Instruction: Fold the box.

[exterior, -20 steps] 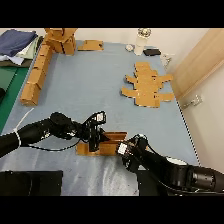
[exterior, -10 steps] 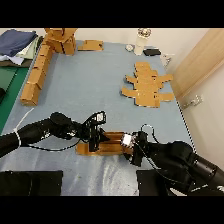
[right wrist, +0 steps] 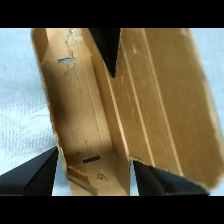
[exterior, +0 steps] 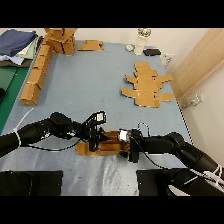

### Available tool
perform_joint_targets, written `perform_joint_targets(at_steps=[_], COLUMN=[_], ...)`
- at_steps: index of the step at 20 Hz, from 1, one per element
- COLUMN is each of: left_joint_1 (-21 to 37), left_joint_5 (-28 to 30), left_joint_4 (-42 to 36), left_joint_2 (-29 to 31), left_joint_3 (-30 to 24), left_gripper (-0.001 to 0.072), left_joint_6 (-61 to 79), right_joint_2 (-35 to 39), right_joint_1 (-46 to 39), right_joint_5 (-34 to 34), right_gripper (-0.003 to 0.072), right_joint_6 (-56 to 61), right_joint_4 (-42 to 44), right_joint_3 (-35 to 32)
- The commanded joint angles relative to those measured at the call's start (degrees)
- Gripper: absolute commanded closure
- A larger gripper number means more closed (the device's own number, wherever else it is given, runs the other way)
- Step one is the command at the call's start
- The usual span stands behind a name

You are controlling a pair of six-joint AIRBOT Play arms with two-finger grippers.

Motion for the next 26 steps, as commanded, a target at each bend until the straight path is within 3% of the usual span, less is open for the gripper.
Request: perform_joint_targets(at_steps=[1,8,12,20,26], left_joint_1=[0.0,0.0,0.0,0.0,0.0], left_joint_5=[-0.1,-0.2,-0.2,-0.2,-0.2], left_joint_4=[0.0,0.0,0.0,0.0,0.0], left_joint_2=[0.0,0.0,0.0,0.0,0.0], left_joint_3=[0.0,0.0,0.0,0.0,0.0], left_gripper=[0.0695,0.0696,0.0695,0.0696,0.0696], left_joint_6=[0.0,0.0,0.0,0.0,0.0], right_joint_2=[-2.4,-0.8,-1.1,-1.6,-3.5], right_joint_1=[-0.9,-0.9,-1.3,-5.2,-6.1], right_joint_5=[0.0,-0.5,-5.6,-0.4,-0.2], right_gripper=[-0.0029,-0.0023,-0.0015,-0.0015,-0.0015], right_joint_6=[-1.0,-0.3,-0.3,-11.5,-15.7], right_joint_4=[1.9,-1.7,-1.4,5.1,8.5], right_joint_3=[0.9,0.8,0.3,-1.1,-1.1])
